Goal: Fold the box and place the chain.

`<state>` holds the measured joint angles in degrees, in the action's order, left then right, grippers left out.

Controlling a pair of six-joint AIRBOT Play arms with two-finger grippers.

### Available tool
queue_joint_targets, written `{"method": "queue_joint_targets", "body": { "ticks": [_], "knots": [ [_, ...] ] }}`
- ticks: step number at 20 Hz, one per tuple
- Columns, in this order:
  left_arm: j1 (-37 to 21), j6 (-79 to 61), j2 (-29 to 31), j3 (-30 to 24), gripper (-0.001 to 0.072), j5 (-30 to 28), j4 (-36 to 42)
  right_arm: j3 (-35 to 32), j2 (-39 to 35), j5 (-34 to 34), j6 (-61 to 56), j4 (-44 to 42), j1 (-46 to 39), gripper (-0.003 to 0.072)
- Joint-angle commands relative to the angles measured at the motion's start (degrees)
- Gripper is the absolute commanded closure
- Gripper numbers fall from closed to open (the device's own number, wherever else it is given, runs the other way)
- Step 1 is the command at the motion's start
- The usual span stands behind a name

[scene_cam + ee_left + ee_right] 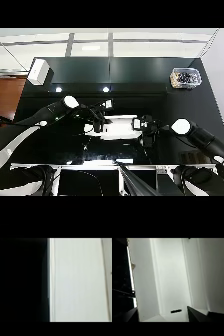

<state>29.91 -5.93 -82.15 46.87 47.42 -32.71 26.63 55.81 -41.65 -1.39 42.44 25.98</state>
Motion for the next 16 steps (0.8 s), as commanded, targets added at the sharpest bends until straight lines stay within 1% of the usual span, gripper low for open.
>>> {"method": "queue_joint_targets", "body": {
  "ticks": [1, 2, 5, 8, 11, 13, 16],
  "knots": [
    [0.02, -0.04, -0.04, 0.02, 0.0683, 1.18, -0.02, 2.86, 0.04, 2.64, -2.78, 3.74, 0.09, 0.0006],
    [0.02, -0.07, -0.04, 0.02, 0.0683, 1.18, -0.02, 2.99, 0.04, 4.61, -2.78, 3.72, 0.09, 0.0006],
    [0.02, -0.04, -0.04, 0.02, 0.0683, 1.18, -0.02, 3.28, 0.04, 5.25, -2.73, 3.72, 0.09, 0.0007],
    [0.02, -0.09, -0.04, 0.02, 0.0684, 1.16, -0.07, 3.28, 0.04, 3.69, -2.93, 3.19, 0.07, 0.0006],
    [0.02, -0.09, -0.04, 0.02, 0.0684, 1.18, -0.04, 3.28, 0.04, 3.10, -2.93, 2.14, -2.40, 0.0006],
    [0.02, -0.09, -0.04, 0.02, 0.0684, 1.18, -0.04, 3.28, 0.07, 2.60, -2.82, -0.33, -4.63, 0.0006],
    [0.02, -0.09, -0.04, 0.02, 0.0684, 1.11, -0.04, 3.26, 0.90, 1.09, -0.66, -4.00, -5.16, 0.0006]
  ]
}}
